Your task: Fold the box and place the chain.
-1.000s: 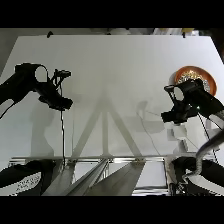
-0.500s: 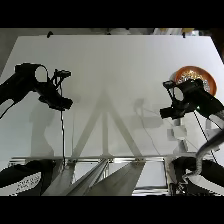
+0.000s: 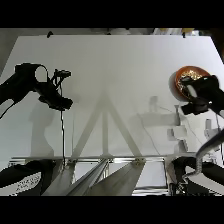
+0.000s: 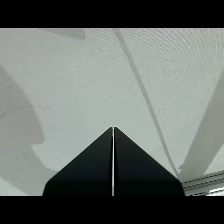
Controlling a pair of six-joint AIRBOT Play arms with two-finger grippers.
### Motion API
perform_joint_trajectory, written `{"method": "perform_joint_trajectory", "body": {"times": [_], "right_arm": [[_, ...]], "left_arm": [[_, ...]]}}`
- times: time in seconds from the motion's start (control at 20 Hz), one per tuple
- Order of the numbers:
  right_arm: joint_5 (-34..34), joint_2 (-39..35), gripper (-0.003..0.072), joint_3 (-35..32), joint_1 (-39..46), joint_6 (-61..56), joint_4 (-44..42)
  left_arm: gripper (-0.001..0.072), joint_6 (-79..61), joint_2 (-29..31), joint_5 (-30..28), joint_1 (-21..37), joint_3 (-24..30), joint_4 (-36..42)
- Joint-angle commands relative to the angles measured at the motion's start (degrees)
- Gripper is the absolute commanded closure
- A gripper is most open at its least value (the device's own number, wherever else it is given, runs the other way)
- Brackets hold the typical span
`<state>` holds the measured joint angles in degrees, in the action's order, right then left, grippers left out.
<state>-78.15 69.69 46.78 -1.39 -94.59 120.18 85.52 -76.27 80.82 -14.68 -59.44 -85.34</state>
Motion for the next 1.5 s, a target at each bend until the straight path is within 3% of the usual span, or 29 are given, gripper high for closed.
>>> {"method": "perform_joint_trajectory", "body": {"times": [0.0, 0.15, 0.45, 0.7, 0.8, 0.9, 1.2, 1.45], "right_arm": [[-1.7, 0.0, 0.0120, 0.0, 12.2, 0.6, 1.1], [-1.4, 0.0, 0.0097, 0.0, 19.0, 1.9, -0.3], [-0.9, 1.3, 0.0191, 0.0, 27.7, 2.1, 0.9], [-1.7, 6.3, 0.0246, 0.0, 29.1, 2.0, 0.5], [-4.1, 8.3, 0.0387, 0.0, 29.1, 1.9, 0.4], [-6.6, 9.0, 0.0667, 0.0, 28.7, 3.2, -2.2], [-6.1, 1.0, 0.0673, 0.0, 14.0, 5.8, -12.8], [3.0, -11.6, 0.0673, -1.2, 2.1, 7.8, -29.7]], "left_arm": [[0.0701, 0.0, 0.0, 0.0, 0.0, 0.0, 0.0], [0.0701, 0.0, 0.0, 0.0, 0.0, 0.0, 0.0], [0.0701, 0.0, 0.0, 0.0, 0.0, 0.0, 0.0], [0.0701, 0.0, 0.0, 0.0, 0.0, 0.0, 0.0], [0.0701, 0.0, 0.0, 0.0, 0.0, 0.0, 0.0], [0.0701, 0.0, 0.0, 0.0, 0.0, 0.0, 0.0], [0.0701, 0.0, 0.0, 0.0, 0.0, 0.0, 0.0], [0.0701, 0.0, 0.0, 0.0, 0.0, 0.0, 0.0]]}}
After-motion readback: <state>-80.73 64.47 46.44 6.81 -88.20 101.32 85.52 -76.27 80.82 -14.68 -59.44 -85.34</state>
